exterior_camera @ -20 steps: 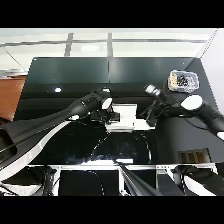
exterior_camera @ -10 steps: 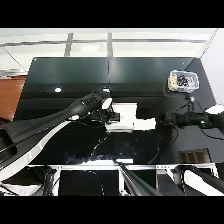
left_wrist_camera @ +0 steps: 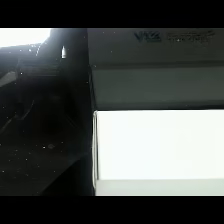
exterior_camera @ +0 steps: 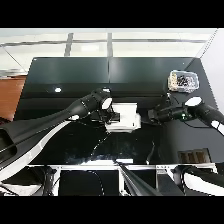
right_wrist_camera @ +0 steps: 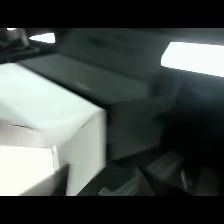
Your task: Fold the box and place the chain.
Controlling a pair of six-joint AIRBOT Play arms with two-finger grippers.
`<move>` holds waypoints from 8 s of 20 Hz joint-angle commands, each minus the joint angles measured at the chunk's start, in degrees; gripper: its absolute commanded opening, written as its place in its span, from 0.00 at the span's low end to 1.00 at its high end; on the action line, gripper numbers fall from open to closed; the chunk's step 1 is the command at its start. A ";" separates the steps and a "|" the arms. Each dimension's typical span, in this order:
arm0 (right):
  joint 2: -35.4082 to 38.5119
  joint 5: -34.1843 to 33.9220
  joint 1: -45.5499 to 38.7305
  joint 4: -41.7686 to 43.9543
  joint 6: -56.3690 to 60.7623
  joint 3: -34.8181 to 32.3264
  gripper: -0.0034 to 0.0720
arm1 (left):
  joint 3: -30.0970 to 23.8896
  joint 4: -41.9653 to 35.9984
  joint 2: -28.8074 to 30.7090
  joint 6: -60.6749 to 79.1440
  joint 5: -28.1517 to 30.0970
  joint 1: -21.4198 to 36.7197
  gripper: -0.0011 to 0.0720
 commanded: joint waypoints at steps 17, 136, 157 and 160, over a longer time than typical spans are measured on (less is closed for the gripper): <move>-0.46 -5.22 23.28 -26.01 28.00 13.99 0.46 | 0.04 0.00 -0.04 -0.02 0.35 0.00 0.05; 17.64 13.94 14.03 -13.09 24.70 64.19 0.06 | 0.04 -0.22 -0.04 0.00 0.59 0.02 0.05; 17.42 11.93 15.19 -9.01 24.13 33.16 0.06 | 0.04 -0.20 -0.04 0.00 0.17 0.02 0.05; 17.49 13.77 14.86 -8.83 23.80 33.97 0.06 | 0.04 -0.20 -0.04 -0.02 0.17 0.02 0.05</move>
